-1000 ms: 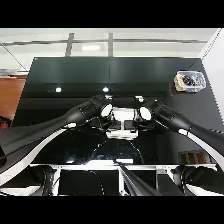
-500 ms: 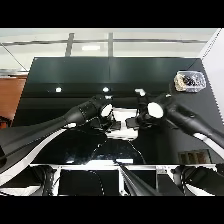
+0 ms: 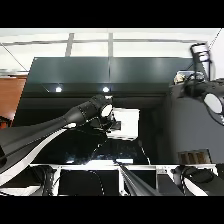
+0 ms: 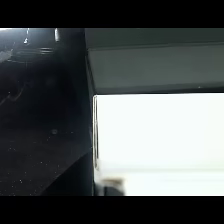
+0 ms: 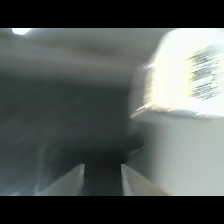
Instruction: Fold the box and place the chain.
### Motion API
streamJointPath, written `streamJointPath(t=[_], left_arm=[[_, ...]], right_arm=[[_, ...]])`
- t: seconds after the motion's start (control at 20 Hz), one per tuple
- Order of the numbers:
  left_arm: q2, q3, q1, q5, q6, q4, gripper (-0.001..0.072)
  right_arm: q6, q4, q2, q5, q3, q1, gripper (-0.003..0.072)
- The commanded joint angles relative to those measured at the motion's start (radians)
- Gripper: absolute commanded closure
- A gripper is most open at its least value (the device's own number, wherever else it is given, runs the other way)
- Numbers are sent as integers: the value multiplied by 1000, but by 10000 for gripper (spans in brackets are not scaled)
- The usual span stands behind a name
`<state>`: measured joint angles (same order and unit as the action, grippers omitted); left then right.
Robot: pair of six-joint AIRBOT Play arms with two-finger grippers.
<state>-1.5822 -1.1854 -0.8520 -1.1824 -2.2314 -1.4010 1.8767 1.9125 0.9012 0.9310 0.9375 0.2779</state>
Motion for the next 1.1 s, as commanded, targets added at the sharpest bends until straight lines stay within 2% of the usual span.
streamJointPath(t=[0.0,0.1,0.2,0.35,0.4,0.45,0.55,0.6,0.65,0.75,1.05], left_arm=[[0,0,0,-1,2,0,681],[0,0,0,-1,2,-1,681],[0,0,0,-1,2,0,681],[0,0,0,-7,2,0,681],[0,0,0,-9,2,0,681],[0,0,0,-9,2,0,681],[0,0,0,-7,2,0,681],[0,0,1,-7,2,0,681],[0,0,1,-7,2,0,681],[0,0,0,-7,2,0,681],[0,0,1,-7,2,0,681]], right_arm=[[55,60,47,-259,-79,-254,-18],[67,-95,160,-262,-79,-382,-29],[64,-327,274,-267,-13,-468,-28],[33,-626,443,-263,212,-523,-24],[14,-677,504,-246,306,-523,-23],[22,-689,562,-198,396,-523,-23],[196,-682,693,-3,576,-536,-21],[288,-689,753,100,650,-547,91],[333,-690,794,161,696,-553,95],[344,-688,834,174,729,-557,94],[359,-681,884,162,729,-565,94]])
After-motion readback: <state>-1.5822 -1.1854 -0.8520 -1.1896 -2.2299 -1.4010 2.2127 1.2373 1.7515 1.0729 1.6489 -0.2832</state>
